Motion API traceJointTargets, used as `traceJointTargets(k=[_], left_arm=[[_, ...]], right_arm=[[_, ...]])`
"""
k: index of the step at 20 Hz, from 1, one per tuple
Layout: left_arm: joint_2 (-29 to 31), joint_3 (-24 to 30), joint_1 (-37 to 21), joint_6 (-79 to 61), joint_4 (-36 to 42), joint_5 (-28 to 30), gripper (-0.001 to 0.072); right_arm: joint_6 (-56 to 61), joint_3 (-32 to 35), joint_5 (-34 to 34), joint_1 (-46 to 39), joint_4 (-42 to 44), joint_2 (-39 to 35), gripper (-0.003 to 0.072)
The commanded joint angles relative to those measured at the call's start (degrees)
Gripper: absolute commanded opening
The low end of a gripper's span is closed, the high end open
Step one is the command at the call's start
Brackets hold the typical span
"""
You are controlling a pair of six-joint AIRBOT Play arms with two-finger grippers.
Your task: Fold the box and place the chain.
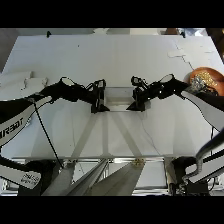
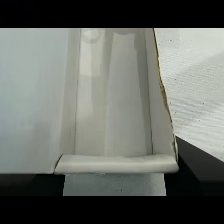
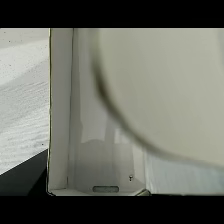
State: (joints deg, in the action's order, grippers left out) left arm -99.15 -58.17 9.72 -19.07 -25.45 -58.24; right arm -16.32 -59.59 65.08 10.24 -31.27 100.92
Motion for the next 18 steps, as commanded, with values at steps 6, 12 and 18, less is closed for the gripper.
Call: traceJointTargets(k=[6, 12, 18], left_arm=[[0.0, 0.0, 0.0, 0.0, -0.3, -0.3, 0.0486], [0.0, 0.0, 0.0, 0.0, -0.3, -0.3, 0.0486], [0.0, 0.0, 0.0, 0.0, -0.3, -0.3, 0.0486]], right_arm=[[0.0, 0.0, 0.1, 0.0, 0.0, 0.0, 0.0414], [0.0, 0.0, 0.1, 0.0, 0.9, 0.0, 0.0413], [0.0, 0.0, -0.2, 0.0, 0.9, -0.3, 0.0678]])
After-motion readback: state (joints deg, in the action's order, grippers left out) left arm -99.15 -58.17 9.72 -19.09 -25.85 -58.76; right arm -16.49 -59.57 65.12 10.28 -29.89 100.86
